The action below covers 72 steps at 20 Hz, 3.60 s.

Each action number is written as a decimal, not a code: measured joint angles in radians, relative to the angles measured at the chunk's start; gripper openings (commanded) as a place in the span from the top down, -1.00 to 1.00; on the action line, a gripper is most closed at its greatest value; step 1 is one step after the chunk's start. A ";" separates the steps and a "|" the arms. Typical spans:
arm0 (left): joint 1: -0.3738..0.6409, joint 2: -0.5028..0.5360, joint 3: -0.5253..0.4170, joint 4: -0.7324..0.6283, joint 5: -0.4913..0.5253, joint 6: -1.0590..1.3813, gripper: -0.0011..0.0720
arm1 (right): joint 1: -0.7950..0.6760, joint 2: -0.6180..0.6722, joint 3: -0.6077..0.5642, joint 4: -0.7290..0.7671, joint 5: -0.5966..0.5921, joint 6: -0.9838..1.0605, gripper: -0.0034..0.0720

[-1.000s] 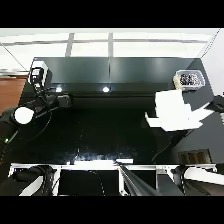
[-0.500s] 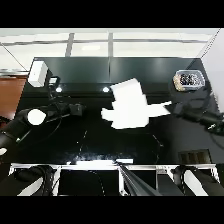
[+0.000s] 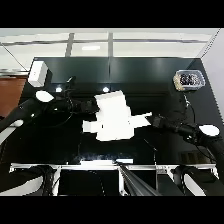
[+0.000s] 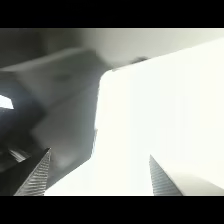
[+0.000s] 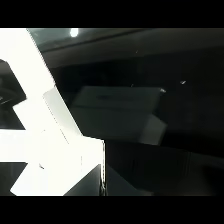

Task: Fold the box and place the chain.

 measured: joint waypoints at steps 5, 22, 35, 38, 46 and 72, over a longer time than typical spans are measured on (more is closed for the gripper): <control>-0.004 -0.217 0.111 -0.129 -0.234 0.220 -0.91 | 0.027 0.002 -0.006 0.007 -0.016 -0.002 0.85; 0.004 -0.369 0.250 -0.002 -0.474 0.531 -0.14 | 0.033 0.002 -0.006 -0.015 -0.011 -0.002 0.85; 0.001 -0.405 0.269 -0.023 -0.494 0.541 0.89 | 0.033 0.002 -0.004 -0.051 -0.002 0.002 -0.46; 0.002 -0.400 0.298 0.021 -0.523 0.536 0.90 | 0.033 0.002 0.035 -0.093 0.006 0.005 -0.74; -0.090 -0.141 0.169 0.049 -0.369 0.658 0.90 | 0.035 0.002 0.332 -0.459 0.263 0.006 -0.73; -0.275 -0.079 0.009 0.060 0.103 1.193 0.89 | 0.433 -0.051 0.163 -0.871 0.035 -0.321 -0.73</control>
